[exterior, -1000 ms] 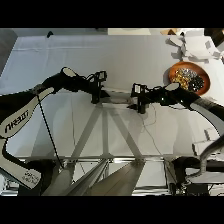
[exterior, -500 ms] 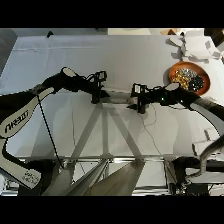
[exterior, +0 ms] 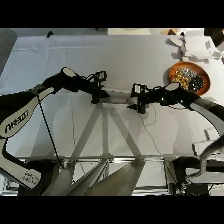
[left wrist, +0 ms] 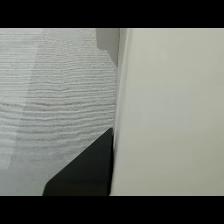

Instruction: Fold the box and place the chain.

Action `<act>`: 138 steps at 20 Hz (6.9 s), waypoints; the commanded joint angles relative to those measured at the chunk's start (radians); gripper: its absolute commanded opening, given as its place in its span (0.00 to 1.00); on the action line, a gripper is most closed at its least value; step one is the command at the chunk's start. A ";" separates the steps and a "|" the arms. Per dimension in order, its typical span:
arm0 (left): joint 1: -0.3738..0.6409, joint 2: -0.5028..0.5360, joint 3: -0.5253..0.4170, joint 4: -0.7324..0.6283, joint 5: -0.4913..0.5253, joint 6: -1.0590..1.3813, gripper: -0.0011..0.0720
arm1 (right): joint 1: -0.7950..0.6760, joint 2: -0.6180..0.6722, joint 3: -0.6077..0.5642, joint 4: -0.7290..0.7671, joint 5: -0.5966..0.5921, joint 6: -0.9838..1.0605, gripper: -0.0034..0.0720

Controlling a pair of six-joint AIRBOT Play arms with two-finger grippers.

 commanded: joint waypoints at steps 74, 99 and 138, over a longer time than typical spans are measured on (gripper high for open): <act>0.125 0.244 -0.003 0.347 -0.202 -0.700 0.02 | 0.001 -0.001 0.000 0.000 0.000 0.000 0.71; 0.052 0.283 -0.073 0.542 -0.009 -0.613 0.03 | 0.001 -0.001 0.000 0.000 0.000 0.000 0.71; 0.075 0.210 -0.193 0.127 -0.108 0.029 0.58 | 0.001 -0.001 0.000 0.000 0.000 0.001 0.71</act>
